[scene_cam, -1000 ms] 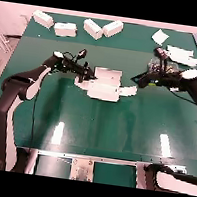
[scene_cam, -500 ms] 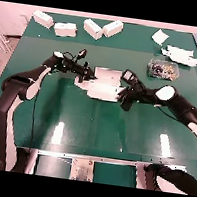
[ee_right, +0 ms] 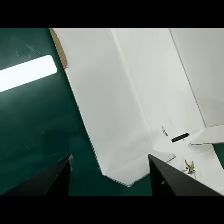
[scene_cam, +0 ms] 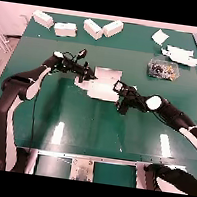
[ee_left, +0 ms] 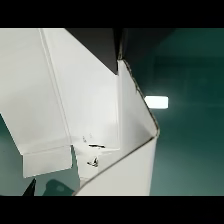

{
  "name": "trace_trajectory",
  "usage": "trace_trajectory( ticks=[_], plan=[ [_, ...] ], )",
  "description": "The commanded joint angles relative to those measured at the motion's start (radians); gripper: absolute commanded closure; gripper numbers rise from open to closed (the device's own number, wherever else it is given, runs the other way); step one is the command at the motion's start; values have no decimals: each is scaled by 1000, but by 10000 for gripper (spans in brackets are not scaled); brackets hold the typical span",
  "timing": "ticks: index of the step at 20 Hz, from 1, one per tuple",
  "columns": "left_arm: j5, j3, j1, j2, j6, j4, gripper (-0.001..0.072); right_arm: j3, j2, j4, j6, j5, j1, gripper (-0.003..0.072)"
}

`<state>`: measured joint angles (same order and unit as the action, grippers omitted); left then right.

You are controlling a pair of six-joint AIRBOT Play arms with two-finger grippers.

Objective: Fold the box and place the chain.

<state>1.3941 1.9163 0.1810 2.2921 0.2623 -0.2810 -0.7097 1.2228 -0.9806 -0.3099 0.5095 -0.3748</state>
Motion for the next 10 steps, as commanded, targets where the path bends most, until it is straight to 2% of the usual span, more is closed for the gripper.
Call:
trace_trajectory(
  ticks=[1, 5, 10],
  plan=[
    [1, 0, -1, -1, 0, 2, 689, 6, 23, -4, 36, -25, -39, 110],
    [2, 0, -1, -1, 0, 2, 689, 9, 56, -4, 39, -84, -50, 110],
    [2, 0, -1, -1, 0, 2, 689, 10, 86, -8, 69, -268, -50, 110]
  ],
)
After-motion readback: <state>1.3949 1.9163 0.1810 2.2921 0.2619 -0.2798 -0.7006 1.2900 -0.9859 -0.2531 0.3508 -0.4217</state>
